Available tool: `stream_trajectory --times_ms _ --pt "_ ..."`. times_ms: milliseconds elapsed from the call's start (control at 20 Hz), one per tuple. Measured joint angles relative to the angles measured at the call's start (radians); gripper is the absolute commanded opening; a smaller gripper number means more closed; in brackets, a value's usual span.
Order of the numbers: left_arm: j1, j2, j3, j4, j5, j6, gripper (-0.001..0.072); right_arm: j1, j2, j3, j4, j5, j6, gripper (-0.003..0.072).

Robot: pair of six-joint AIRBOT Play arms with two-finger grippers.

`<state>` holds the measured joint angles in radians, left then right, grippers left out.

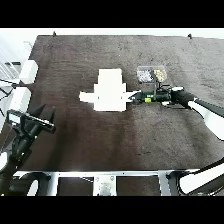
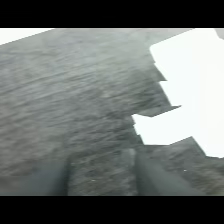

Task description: Fold the box and place the chain.

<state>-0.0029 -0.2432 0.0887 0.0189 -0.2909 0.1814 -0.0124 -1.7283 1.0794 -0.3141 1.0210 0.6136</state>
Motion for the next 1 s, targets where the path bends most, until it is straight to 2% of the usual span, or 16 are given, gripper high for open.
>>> stream_trajectory --times_ms 200,350,500,650,800,1000 --pt "0.0 -0.014 0.024 -0.021 -0.027 0.001 0.0411 0.004 0.0 0.003 -0.011 -0.005 -0.003 0.0007" --pt "0.0 -0.119 0.105 -0.029 -0.033 0.001 0.041 0.004 0.0 0.003 -0.015 -0.007 -0.005 0.0007" --pt "0.0 -0.346 0.242 -0.031 -0.075 -0.005 0.041 0.004 0.0 0.002 -0.018 -0.008 -0.005 0.0007" --pt "0.0 -0.621 0.42 -0.029 -0.165 -0.047 0.041 0.004 0.0 0.002 -0.018 -0.008 -0.005 0.0007" --pt "0.001 -0.911 0.651 0.051 -0.283 -0.192 0.041 0.004 0.0 0.002 -0.018 -0.01 -0.005 0.0007" --pt "0.0 -1.255 1.018 0.277 -0.517 -0.499 0.0409 0.004 0.0 -0.001 -0.018 -0.026 -0.009 0.0007"
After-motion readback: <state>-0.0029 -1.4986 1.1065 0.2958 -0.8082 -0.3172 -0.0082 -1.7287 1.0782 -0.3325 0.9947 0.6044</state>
